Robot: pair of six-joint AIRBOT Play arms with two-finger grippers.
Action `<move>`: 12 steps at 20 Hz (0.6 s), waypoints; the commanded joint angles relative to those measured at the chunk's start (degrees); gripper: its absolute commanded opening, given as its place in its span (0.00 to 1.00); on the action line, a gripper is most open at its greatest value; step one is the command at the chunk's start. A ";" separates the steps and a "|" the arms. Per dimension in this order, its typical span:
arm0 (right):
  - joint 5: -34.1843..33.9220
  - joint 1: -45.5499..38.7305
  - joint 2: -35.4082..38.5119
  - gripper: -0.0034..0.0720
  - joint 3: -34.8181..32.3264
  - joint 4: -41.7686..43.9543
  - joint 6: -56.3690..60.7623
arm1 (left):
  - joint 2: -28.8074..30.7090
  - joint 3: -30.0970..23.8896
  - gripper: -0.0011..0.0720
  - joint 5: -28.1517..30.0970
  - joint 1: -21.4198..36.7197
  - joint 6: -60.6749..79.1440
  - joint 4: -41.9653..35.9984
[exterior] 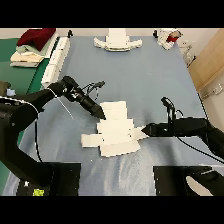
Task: Fold the box.
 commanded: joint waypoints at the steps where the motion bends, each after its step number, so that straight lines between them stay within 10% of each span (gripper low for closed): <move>1: 0.44 -0.04 0.07 0.24 0.52 -1.53 -0.09 | -0.02 0.02 0.03 0.11 0.00 1.29 -1.73; 3: 0.28 -0.04 0.07 0.69 2.19 -5.86 -0.04 | -0.02 0.04 0.03 0.17 0.00 1.84 -3.13; 12: -3.45 -0.13 0.04 0.69 11.91 -49.00 27.82 | 5.33 1.18 0.03 1.60 -1.81 19.71 -7.15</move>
